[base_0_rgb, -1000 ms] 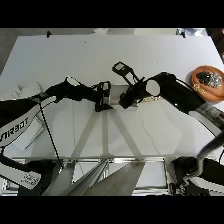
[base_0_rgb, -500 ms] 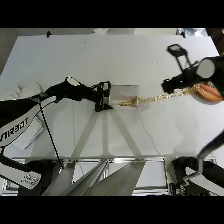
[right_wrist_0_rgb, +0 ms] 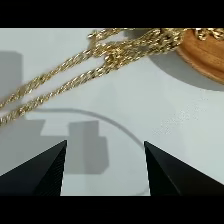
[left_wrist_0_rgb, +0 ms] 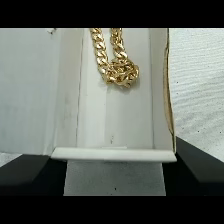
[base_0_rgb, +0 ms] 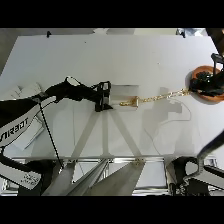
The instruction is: Fold the box and place the chain.
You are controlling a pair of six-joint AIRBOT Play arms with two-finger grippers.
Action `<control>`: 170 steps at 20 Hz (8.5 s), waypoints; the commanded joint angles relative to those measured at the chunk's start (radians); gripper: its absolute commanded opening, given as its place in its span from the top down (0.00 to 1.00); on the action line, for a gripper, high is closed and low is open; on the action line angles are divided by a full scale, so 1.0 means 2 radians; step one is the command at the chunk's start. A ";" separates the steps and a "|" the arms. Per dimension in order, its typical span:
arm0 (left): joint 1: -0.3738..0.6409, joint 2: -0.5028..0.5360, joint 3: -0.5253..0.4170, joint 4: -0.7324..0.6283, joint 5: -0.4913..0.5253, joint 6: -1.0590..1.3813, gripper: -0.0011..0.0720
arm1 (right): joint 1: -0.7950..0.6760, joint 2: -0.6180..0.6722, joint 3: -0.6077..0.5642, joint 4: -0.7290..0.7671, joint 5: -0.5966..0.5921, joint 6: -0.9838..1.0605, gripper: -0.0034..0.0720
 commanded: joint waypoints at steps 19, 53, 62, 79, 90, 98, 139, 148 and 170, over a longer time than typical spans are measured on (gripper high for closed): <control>0.000 0.000 0.000 0.000 0.000 0.000 0.96 | 0.025 -0.131 0.000 -0.050 -0.167 0.235 0.94; 0.000 0.000 0.000 0.000 0.000 0.000 0.96 | 0.317 -0.041 0.002 0.301 -0.064 -0.329 0.93; 0.000 0.000 0.000 0.000 0.000 0.000 0.96 | 0.234 0.027 0.002 0.218 0.024 -0.448 0.56; 0.000 0.000 0.000 0.000 0.000 0.000 0.96 | 0.227 -0.140 0.001 0.159 -0.058 -0.879 0.22; 0.000 0.000 0.000 0.000 0.000 0.000 0.96 | 0.241 -0.131 0.002 0.095 -0.008 -0.740 0.94; 0.000 0.000 0.000 0.000 0.000 0.000 0.96 | 0.245 -0.003 0.002 0.287 -0.008 -0.668 0.94; 0.000 0.000 0.000 0.000 0.000 0.000 0.96 | 0.226 -0.136 0.001 0.219 -0.060 -0.884 0.03; 0.000 0.000 0.000 0.000 0.000 0.000 0.96 | 0.250 -0.162 0.001 0.171 -0.129 -0.806 0.60; 0.000 0.000 0.000 0.000 0.000 0.000 0.96 | 0.273 0.002 0.001 0.467 -0.039 -0.713 0.94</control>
